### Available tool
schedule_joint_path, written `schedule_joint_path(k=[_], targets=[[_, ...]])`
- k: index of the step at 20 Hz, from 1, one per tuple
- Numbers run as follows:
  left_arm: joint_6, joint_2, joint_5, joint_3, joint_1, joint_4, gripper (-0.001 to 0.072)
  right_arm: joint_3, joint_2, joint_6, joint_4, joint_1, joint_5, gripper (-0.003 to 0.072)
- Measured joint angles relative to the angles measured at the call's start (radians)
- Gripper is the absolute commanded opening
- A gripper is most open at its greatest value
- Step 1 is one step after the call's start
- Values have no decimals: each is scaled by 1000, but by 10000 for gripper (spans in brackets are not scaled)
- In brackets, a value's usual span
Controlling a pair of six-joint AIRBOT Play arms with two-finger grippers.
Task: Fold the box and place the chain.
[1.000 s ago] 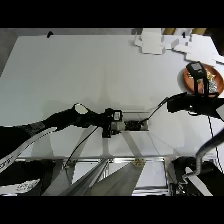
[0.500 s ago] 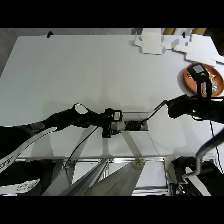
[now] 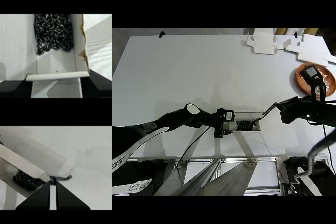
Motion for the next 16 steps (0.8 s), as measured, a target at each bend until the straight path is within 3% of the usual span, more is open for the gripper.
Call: schedule_joint_path(k=[9, 16], targets=[[0, 0, 0, 0, 0, 0, 271, 0, 8, -231, 270, 0, 68, 23], [0, 0, 0, 0, 0, 0, 271, 0, 8, -280, 340, 0, 103, 23]])
